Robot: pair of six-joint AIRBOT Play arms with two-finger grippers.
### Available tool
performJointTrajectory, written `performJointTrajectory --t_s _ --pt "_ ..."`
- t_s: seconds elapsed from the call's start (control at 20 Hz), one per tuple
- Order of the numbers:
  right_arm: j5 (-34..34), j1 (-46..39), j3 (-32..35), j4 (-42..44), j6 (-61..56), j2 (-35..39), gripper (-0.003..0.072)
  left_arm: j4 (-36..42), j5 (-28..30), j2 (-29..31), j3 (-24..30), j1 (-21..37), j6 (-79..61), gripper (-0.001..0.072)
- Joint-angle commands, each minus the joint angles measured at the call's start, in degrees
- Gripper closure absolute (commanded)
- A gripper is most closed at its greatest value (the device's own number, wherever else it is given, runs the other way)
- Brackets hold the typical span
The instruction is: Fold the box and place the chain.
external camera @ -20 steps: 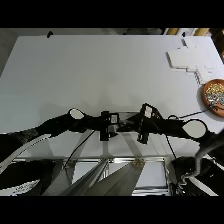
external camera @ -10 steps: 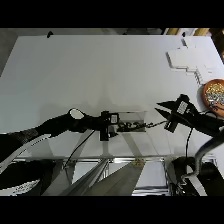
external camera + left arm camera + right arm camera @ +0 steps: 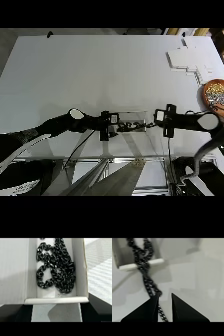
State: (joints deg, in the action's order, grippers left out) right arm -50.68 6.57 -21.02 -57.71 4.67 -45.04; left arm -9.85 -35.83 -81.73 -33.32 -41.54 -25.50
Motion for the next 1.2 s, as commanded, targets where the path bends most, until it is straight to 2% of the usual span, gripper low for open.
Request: performJointTrajectory --t_s 0.0,0.15,0.35,0.45,0.5,0.65,0.7,0.75,1.0,1.15 --pt "1.99 4.90 0.20 -0.72 3.37 -6.86 0.0506 -0.02 0.00 0.02 0.02 0.00 0.00 0.0365" --pt "4.50 6.99 0.20 -0.04 3.43 -10.34 0.0506 -0.02 0.00 0.02 0.02 0.00 0.00 0.0365" --pt "5.66 7.89 0.20 0.92 3.41 -11.28 0.0513 -0.02 0.00 0.02 0.02 0.00 0.00 0.0365" --pt "5.01 7.89 0.20 1.62 3.39 -11.28 0.0539 -0.02 0.00 0.02 0.02 0.00 0.00 0.0365" --pt "4.79 7.89 0.20 2.10 3.37 -11.23 0.0594 -0.02 0.00 0.02 0.02 0.00 0.00 0.0365" --pt "4.33 7.89 0.20 3.65 3.34 -11.17 0.0607 -0.02 0.00 0.02 0.02 0.00 0.00 0.0365" --pt "3.72 7.89 0.20 3.43 3.13 -11.10 0.0659 -0.02 0.00 0.02 0.02 0.00 0.00 0.0365" --pt "3.13 7.89 0.20 2.60 2.58 -10.73 0.0665 -0.02 0.00 0.04 0.02 0.00 0.00 0.0365" --pt "1.81 7.89 0.20 -8.44 -8.55 -2.19 0.0665 -0.02 0.00 0.02 0.02 0.00 0.00 0.0365" --pt "-0.68 7.89 0.20 -9.05 -10.93 5.84 0.0665 -0.02 0.00 0.02 0.02 0.00 0.00 0.0365"
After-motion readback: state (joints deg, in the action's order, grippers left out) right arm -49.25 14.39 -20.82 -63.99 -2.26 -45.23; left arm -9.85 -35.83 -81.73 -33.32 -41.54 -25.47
